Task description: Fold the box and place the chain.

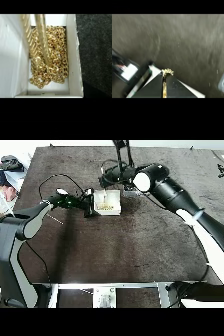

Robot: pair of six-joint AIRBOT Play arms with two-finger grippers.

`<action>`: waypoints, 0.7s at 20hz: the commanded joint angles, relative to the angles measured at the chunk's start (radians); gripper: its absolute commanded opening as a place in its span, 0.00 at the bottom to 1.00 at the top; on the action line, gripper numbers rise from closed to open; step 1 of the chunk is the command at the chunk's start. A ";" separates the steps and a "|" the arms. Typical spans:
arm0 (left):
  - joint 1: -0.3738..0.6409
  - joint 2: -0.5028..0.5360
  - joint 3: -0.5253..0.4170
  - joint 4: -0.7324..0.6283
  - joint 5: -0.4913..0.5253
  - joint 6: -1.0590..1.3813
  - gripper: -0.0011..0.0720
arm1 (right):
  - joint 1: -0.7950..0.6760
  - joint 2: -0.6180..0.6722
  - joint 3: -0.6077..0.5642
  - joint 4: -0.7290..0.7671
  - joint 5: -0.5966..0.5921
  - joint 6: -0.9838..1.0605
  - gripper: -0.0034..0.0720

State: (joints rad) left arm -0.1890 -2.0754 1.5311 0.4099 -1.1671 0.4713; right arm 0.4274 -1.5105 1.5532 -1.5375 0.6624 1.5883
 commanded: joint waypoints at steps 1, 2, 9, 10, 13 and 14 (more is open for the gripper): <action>0.000 0.000 0.000 0.000 0.000 0.000 0.49 | -0.012 -0.052 0.000 0.001 0.084 -0.051 0.03; 0.000 0.000 0.000 0.000 0.000 0.000 0.49 | -0.013 -0.050 0.000 0.000 0.083 -0.069 0.13; 0.000 0.000 0.000 0.000 0.000 0.000 0.49 | -0.100 -0.048 0.001 0.204 0.113 -0.290 0.24; 0.000 0.000 0.000 0.000 0.000 0.000 0.49 | -0.126 -0.048 0.001 0.252 0.109 -0.334 0.24; 0.000 0.000 0.000 0.000 0.000 0.000 0.49 | -0.233 -0.052 0.003 0.481 0.102 -0.558 0.24; 0.000 0.000 0.000 0.000 0.000 0.000 0.49 | -0.274 -0.059 0.003 0.576 0.104 -0.637 0.24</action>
